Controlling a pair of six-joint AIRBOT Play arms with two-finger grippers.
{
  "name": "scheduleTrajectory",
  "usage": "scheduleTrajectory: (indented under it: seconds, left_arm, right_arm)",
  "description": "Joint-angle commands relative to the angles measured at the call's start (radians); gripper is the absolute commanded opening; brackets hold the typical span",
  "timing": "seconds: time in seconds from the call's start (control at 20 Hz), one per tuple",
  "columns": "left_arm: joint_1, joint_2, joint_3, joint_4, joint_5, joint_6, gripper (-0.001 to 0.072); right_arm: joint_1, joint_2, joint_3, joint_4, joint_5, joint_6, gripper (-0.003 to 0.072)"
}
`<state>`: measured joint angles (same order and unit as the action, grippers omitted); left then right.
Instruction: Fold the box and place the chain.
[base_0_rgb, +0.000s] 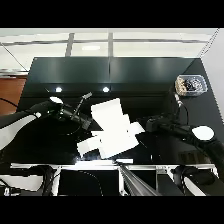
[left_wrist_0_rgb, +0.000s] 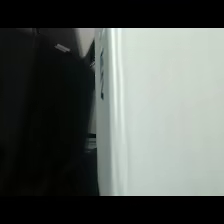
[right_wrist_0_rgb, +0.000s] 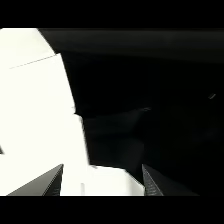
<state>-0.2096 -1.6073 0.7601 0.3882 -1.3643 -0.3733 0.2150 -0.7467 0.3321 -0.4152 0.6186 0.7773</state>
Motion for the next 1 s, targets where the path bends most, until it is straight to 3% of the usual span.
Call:
scheduleTrajectory:
  seconds: [0.0,0.15,0.35,0.55,0.7,0.95]
  left_arm:
    - [0.006,0.002,0.002,0.005,0.001,-0.025,0.0026]
    - [-0.002,0.031,0.001,0.027,0.065,-0.014,0.0025]
    - [-0.051,0.155,0.001,0.127,0.197,0.018,0.0024]
    - [-0.117,0.287,0.000,0.124,0.251,0.254,0.0027]
    - [-0.158,0.305,0.000,0.125,0.259,0.426,0.0027]
    - [-0.220,0.266,-0.002,0.140,0.470,0.509,0.0026]
  right_arm:
    - [-0.067,0.000,0.141,-0.396,0.059,0.001,0.0564]
    - [-0.124,0.000,0.227,-0.484,0.077,0.001,0.0564]
    - [-0.145,0.000,0.237,-0.499,0.077,0.004,0.0564]
    - [-0.144,0.000,0.237,-0.498,0.098,0.004,0.0564]
    - [-0.144,0.000,0.235,-0.498,0.145,0.003,0.0564]
    - [-0.142,0.000,0.233,-0.499,0.219,-0.080,0.0564]
